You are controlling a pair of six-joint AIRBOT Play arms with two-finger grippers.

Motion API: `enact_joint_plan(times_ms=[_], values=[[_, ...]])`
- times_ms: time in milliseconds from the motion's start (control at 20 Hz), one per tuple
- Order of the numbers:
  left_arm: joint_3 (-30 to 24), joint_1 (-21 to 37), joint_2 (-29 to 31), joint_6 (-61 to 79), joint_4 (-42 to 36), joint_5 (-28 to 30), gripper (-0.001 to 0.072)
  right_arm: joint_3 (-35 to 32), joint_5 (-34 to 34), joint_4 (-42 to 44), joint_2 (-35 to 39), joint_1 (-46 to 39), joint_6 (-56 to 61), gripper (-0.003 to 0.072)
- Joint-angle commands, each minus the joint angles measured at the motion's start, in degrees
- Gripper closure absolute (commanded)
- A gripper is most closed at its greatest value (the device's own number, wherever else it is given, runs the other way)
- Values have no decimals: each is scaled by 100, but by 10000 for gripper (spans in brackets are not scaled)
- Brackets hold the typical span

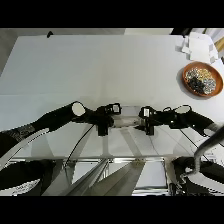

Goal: Fold the box and place the chain.

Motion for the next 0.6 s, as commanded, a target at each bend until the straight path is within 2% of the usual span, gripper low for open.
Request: enact_joint_plan(times_ms=[0, 250, 550], values=[[-2, -2, -4, -2, 13, -11, 703, 2, 0, 0, 0, 2, 0, 351], [-2, 20, 42, -186, 118, -90, 703, 0, 0, 0, 0, 2, 0, 351], [-2, 284, 505, -2090, 1213, -240, 703, 0, 0, 0, 0, 2, 0, 351]])
